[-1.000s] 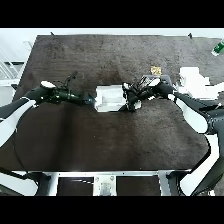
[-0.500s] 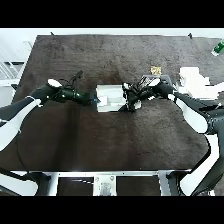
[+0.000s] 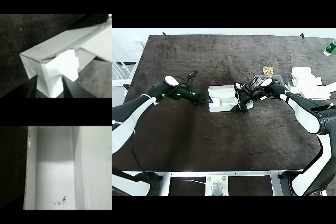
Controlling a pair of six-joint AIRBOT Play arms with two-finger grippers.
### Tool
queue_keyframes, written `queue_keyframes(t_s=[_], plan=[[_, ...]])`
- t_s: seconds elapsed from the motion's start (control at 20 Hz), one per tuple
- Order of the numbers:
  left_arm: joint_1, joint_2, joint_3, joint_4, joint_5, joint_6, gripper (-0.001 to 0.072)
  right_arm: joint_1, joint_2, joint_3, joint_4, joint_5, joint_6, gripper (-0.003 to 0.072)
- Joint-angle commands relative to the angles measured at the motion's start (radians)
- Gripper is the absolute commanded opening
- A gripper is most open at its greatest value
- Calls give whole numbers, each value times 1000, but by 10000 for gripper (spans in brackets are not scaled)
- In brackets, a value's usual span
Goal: Fold the box and place the chain.
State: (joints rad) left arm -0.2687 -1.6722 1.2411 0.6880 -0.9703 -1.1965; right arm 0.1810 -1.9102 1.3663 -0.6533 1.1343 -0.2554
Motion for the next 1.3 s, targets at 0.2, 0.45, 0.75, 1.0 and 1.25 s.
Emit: queue_keyframes(t_s=[0.2, 0.45, 0.75, 1.0, 1.25], plan=[[-100, 0, 109, 338, 22, -293, 407, 0, 0, 0, 0, 0, 0, 455], [-138, -6, 146, 457, 29, -471, 405, 0, 0, 0, 0, 0, 0, 455], [-174, -7, 146, 526, 81, -605, 404, 0, 0, 0, 0, 0, 0, 455], [-174, -45, 151, 518, 74, -610, 405, 0, 0, 0, 0, 0, 0, 455], [-174, -103, 243, 579, -29, -637, 406, 0, 0, 0, 0, 0, 0, 455]])
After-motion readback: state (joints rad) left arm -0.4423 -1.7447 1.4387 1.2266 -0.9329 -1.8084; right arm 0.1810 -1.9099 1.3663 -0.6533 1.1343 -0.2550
